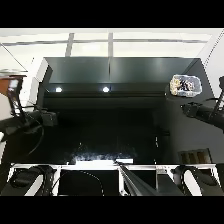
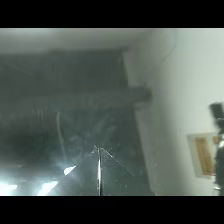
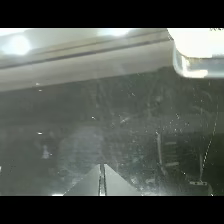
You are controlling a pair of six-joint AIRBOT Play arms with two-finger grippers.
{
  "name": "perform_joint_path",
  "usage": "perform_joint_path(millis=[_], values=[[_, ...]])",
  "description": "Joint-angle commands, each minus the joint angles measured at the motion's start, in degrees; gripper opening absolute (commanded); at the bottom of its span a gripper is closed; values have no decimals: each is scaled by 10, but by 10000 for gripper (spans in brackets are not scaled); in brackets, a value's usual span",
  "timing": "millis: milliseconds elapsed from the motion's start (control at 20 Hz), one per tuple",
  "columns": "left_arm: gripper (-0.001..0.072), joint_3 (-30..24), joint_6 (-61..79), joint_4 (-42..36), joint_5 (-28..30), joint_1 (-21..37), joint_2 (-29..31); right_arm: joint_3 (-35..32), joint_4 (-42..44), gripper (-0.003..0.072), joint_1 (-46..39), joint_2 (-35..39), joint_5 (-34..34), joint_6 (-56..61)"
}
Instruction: Fold the box and place the chain.
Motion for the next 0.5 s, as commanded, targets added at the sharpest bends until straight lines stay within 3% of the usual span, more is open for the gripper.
perform_joint_path(millis=[0, 150, 450], values=[[26, -37, -86, 102, 33, -83, -1, -37, 3, 37, 36, 9, -54, -35], [28, -22, -86, 116, 59, -94, -34, -37, -24, 37, 80, 9, -63, -35], [30, -22, -86, 127, 69, -94, 2, -37, -39, 35, 90, 9, -10, -35]])
